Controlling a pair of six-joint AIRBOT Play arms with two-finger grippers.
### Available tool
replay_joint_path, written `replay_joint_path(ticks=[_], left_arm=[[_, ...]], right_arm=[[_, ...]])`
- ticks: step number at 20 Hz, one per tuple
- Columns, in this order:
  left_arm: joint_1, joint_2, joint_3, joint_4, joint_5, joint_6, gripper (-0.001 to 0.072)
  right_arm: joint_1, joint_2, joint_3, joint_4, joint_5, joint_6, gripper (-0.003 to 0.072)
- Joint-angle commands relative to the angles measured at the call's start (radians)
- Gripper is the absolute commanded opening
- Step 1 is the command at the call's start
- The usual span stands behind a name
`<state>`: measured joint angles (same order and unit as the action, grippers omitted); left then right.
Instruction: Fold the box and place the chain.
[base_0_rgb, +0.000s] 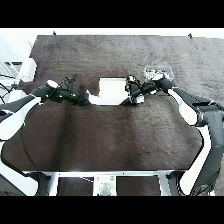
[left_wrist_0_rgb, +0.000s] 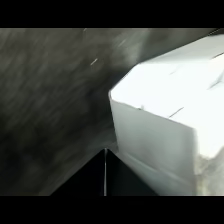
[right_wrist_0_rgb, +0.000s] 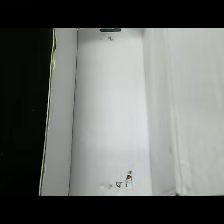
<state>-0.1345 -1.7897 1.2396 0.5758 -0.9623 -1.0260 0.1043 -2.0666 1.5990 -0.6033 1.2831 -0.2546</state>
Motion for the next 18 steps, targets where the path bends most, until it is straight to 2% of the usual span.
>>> replay_joint_path(ticks=[1,4,5,8,10,18], left_arm=[[-0.010,-0.009,0.067,-0.007,-0.029,0.013,0.0019],[-0.010,-0.009,0.092,-0.011,-0.038,0.014,0.0041],[-0.010,-0.009,0.099,-0.013,-0.045,0.027,0.0162],[-0.010,-0.009,0.105,-0.041,-0.064,0.050,0.0183],[-0.010,-0.009,0.105,-0.084,-0.072,0.069,0.0357],[-0.049,-0.009,0.105,-0.121,-0.049,0.047,0.0372]], right_arm=[[0.000,0.000,0.001,0.000,0.000,0.000,0.0556],[0.000,0.000,0.001,0.000,0.000,0.000,0.0556],[0.000,0.000,0.001,0.000,0.000,0.000,0.0556],[0.000,0.000,0.001,0.000,0.000,0.000,0.0556],[0.000,0.000,0.001,0.000,0.000,0.000,0.0556],[0.000,0.000,0.001,0.000,0.000,0.000,0.0556]])
